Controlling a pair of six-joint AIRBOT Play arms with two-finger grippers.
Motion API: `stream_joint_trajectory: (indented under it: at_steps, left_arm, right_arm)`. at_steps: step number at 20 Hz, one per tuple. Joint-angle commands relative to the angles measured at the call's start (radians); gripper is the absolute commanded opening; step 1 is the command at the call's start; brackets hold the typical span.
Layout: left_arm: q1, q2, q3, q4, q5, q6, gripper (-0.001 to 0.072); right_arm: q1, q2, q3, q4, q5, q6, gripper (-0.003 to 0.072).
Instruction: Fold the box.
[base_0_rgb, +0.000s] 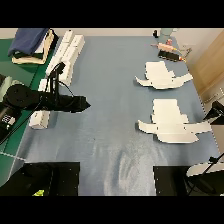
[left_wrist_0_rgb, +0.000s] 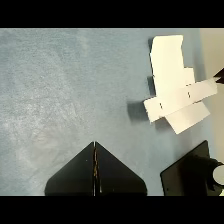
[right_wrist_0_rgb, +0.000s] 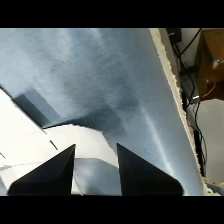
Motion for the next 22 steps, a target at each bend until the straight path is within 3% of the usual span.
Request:
stream_joint_trajectory:
  at_steps: [1, 6, 8, 9, 11, 12, 14, 17, 22]
  left_arm:
    - [0.001, -0.001, 0.000, -0.025, -0.002, -0.002, 0.0018]
    - [0.001, -0.001, 0.000, -0.025, -0.002, -0.001, 0.0019]
    - [0.001, -0.001, 0.000, -0.027, -0.024, -0.002, 0.0018]
    - [0.001, -0.001, 0.000, -0.027, -0.037, -0.002, 0.0019]
    - [0.003, 0.000, 0.000, -0.026, -0.052, -0.001, 0.0018]
    - [0.003, 0.000, 0.000, -0.026, -0.052, -0.001, 0.0018]
    - [0.003, 0.000, 0.000, -0.022, -0.054, -0.001, 0.0018]
    - [0.044, 0.003, 0.000, -0.014, -0.110, 0.000, 0.0017]
    - [0.268, 0.072, -0.001, 0.030, -0.341, 0.042, 0.0017]
  right_arm:
    - [-0.016, -0.033, -0.003, -0.044, 0.010, -0.026, 0.0414]
    - [-0.021, -0.035, -0.016, 0.037, 0.068, -0.065, 0.0399]
    - [-0.016, -0.036, -0.048, 0.111, 0.121, -0.090, 0.0267]
    - [-0.011, -0.036, -0.063, 0.146, 0.142, -0.096, 0.0257]
    - [0.008, -0.036, -0.081, 0.228, 0.188, -0.097, 0.0048]
    - [0.024, -0.035, -0.087, 0.267, 0.210, -0.097, 0.0003]
    - [0.064, -0.021, -0.106, 0.359, 0.217, -0.100, 0.0002]
    - [0.157, 0.077, -0.197, 0.485, 0.097, -0.149, 0.0001]
    - [0.408, 0.428, -0.496, 0.502, -0.194, -0.117, 0.0000]
